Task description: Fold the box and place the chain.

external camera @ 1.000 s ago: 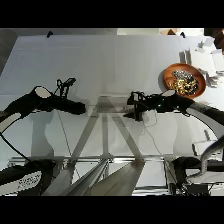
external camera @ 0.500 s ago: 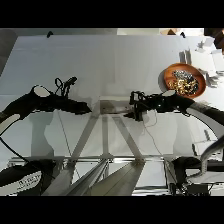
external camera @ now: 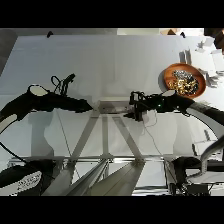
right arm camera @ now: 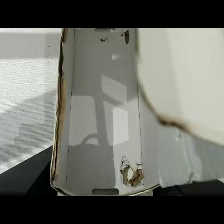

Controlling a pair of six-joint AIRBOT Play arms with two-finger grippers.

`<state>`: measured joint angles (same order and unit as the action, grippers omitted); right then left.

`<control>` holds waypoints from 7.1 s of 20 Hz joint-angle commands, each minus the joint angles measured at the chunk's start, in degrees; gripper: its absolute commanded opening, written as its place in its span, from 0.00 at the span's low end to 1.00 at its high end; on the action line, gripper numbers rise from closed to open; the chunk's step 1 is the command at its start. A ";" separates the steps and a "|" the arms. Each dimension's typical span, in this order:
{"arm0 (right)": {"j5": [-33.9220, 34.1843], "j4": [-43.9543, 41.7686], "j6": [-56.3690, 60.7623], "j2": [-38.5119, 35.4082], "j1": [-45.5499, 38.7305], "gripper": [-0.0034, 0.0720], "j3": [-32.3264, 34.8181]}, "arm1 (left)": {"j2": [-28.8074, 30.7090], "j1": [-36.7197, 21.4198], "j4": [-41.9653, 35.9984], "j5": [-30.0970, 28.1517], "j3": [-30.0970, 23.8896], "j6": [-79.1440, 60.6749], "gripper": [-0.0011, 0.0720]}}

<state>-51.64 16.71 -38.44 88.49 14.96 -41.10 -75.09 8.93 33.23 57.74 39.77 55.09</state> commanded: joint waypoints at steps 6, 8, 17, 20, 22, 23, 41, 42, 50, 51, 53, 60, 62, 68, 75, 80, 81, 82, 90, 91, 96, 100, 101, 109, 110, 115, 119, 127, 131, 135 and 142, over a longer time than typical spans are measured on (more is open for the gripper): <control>0.00 0.00 0.00 0.02 0.02 0.76 -0.04 | -1.60 -3.45 9.22 -6.27 -0.04 3.43 0.02; 0.00 0.00 0.00 0.02 0.02 0.76 -0.04 | -3.37 -1.97 9.35 -6.88 -0.04 3.50 0.02; 0.00 0.00 0.00 0.02 0.02 0.76 -0.04 | -6.93 4.70 9.25 -11.21 -0.04 6.08 0.02; 0.00 0.00 0.00 0.02 0.02 0.76 -0.04 | -6.82 6.23 5.79 -10.43 -0.04 5.97 0.02; 0.00 0.00 0.00 0.02 0.02 0.76 -0.04 | -6.27 6.16 3.39 -9.70 -0.02 5.38 0.02; 0.00 0.00 0.00 0.02 0.02 0.76 -0.04 | -5.60 6.12 3.54 -9.84 -0.02 5.38 0.02; -0.07 -0.02 0.00 -0.04 0.02 0.76 -0.04 | -1.44 4.39 -7.98 -4.09 -0.04 1.53 0.40; -0.04 -0.02 0.00 -0.04 0.02 0.76 -0.04 | -1.44 4.39 -8.02 -4.15 -0.04 1.49 0.40; -0.04 -0.02 0.00 -0.04 0.02 0.76 -0.04 | -1.44 8.33 -7.45 -7.61 -0.04 -1.25 0.48; -0.04 -0.02 0.00 -0.04 0.02 0.76 -0.04 | -1.44 9.18 -6.97 -8.35 -0.04 -2.38 0.53; -0.04 -0.02 0.00 -0.04 0.02 0.76 -0.04 | -1.44 10.60 -4.68 -10.43 -0.04 -2.60 0.55; -0.04 -0.02 0.00 -0.02 0.02 0.76 -0.04 | -1.44 14.40 -1.07 -18.25 -0.02 -2.38 0.55; -0.04 -0.02 0.00 -0.04 0.02 0.76 -0.04 | -1.44 15.61 0.00 -20.79 -0.02 0.00 0.55; -0.04 -0.02 0.00 -0.04 0.02 0.76 -0.04 | -1.44 19.80 11.52 -22.12 0.83 20.02 0.55; -0.04 -0.02 0.00 -0.02 0.02 0.76 -0.04 | -1.44 21.75 17.90 -19.21 5.99 31.54 0.51; -0.04 -0.02 0.00 -0.04 0.02 0.76 -0.04 | -1.57 25.59 38.27 -15.78 9.75 52.28 0.48; -0.04 -0.02 0.00 -0.02 0.02 0.76 -0.04 | -1.62 26.25 39.54 -15.72 10.12 54.34 0.48; -0.04 -0.02 0.00 -0.02 0.02 0.76 -0.04 | -1.84 26.75 39.85 -15.74 10.27 55.28 0.48; -0.04 0.00 0.00 -0.04 0.02 0.76 -0.04 | -6.19 31.87 51.30 -13.03 15.54 64.11 0.44; -0.04 -0.02 0.00 -0.04 0.02 0.76 -0.04 | -6.91 32.54 54.03 -11.26 16.85 66.07 0.44; -0.02 -0.02 0.00 -0.04 0.02 0.76 -0.04 | -10.14 34.47 56.74 -6.29 19.63 76.35 0.44; -0.02 -0.02 0.00 -0.02 0.02 0.76 -0.04 | -12.04 36.26 56.89 -6.34 20.68 78.53 0.39; -0.04 -0.02 0.00 -0.04 0.02 0.76 -0.04 | -12.39 36.54 57.00 -6.23 20.94 79.67 0.39; -0.04 -0.02 0.00 -0.04 0.02 0.76 -0.04 | -13.29 38.32 60.54 -4.46 21.18 87.97 0.03; -0.04 -0.02 0.00 -0.02 0.02 0.76 -0.04 | -13.29 38.32 60.43 -4.90 21.18 87.91 0.03; -0.04 -0.02 0.00 -0.04 0.02 0.76 -0.04 | -13.27 38.25 60.65 -4.74 21.20 87.32 0.04; -0.04 -0.02 0.00 -0.04 0.02 0.76 -0.04 | -11.65 37.79 60.63 -3.74 21.18 85.13 0.56; -0.04 -0.02 0.00 -0.04 0.02 0.76 -0.04 | -0.68 28.37 46.03 0.11 21.07 64.02 0.88; -0.02 -0.02 0.00 -0.04 0.02 0.76 -0.04 | 4.63 20.81 29.79 4.42 20.85 42.64 0.88; -0.04 -0.02 0.00 -0.04 0.02 0.76 -0.04 | 6.73 12.90 24.79 11.39 20.00 18.05 0.88; -0.02 -0.02 0.00 -0.04 0.02 0.76 -0.04 | 3.52 -0.11 8.63 4.11 8.44 -39.21 0.89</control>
<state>-51.66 16.71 -38.46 88.49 14.96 -41.10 -70.11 13.37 50.30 62.81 51.72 44.99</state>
